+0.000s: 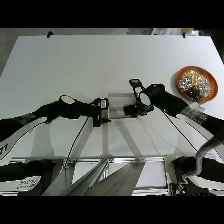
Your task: Fold the box and place the chain.
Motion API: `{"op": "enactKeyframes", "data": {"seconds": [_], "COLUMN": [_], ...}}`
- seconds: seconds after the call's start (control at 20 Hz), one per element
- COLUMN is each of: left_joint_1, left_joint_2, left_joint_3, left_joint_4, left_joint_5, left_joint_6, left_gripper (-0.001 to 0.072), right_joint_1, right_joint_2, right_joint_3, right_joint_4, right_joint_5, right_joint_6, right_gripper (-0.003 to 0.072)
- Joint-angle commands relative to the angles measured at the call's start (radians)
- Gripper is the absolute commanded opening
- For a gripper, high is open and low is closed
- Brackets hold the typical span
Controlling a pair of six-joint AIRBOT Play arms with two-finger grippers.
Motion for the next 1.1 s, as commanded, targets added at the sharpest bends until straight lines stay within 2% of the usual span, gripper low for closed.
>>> {"op": "enactKeyframes", "data": {"seconds": [0.0, 0.2, 0.25, 0.3, 0.45, 0.55, 0.65, 0.75, 0.8, 0.85, 1.05], "left_joint_1": [0.0, 0.0, 0.0, 0.0, 0.0, 0.0, 0.0, 0.0, 0.0, 0.0, 0.0], "left_joint_2": [0.001, 0.001, 0.001, 0.001, 0.001, 0.001, 0.001, 0.001, 0.001, 0.001, 0.001], "left_joint_3": [0.0, 0.0, 0.0, 0.0, 0.0, 0.0, 0.0, 0.0, 0.0, 0.0, 0.0], "left_joint_4": [0.0, 0.0, 0.0, 0.0, 0.0, 0.0, 0.0, 0.0, 0.0, 0.0, 0.0], "left_joint_5": [0.0, 0.0, 0.0, 0.0, 0.0, 0.0, 0.0, 0.0, 0.001, 0.001, 0.0], "left_joint_6": [0.0, 0.0, 0.0, 0.0, 0.0, 0.0, 0.0, 0.0, 0.0, 0.0, 0.0], "left_gripper": [0.0011, 0.0011, 0.0011, 0.0011, 0.0011, 0.0011, 0.0011, 0.0011, 0.0011, 0.0011, 0.0011], "right_joint_1": [-0.008, -0.007, -0.007, -0.007, -0.007, -0.007, -0.007, -0.007, -0.007, -0.007, -0.007], "right_joint_2": [-0.006, -0.03, -0.034, -0.036, -0.036, -0.036, -0.036, -0.036, -0.036, -0.036, -0.032], "right_joint_3": [0.001, 0.001, 0.001, 0.001, 0.001, 0.001, 0.001, 0.001, 0.001, 0.001, 0.001], "right_joint_4": [0.011, 0.014, 0.014, 0.013, 0.011, 0.011, 0.011, 0.011, 0.011, 0.011, 0.011], "right_joint_5": [-0.003, 0.01, 0.013, 0.014, 0.008, -0.006, -0.009, -0.01, -0.009, -0.009, -0.005], "right_joint_6": [0.049, 0.055, 0.055, 0.055, 0.055, 0.055, 0.055, 0.055, 0.055, 0.055, 0.055], "right_gripper": [0.0193, 0.0158, 0.0061, 0.002, 0.0022, 0.0193, 0.0188, 0.0137, 0.0045, 0.002, 0.0023]}}
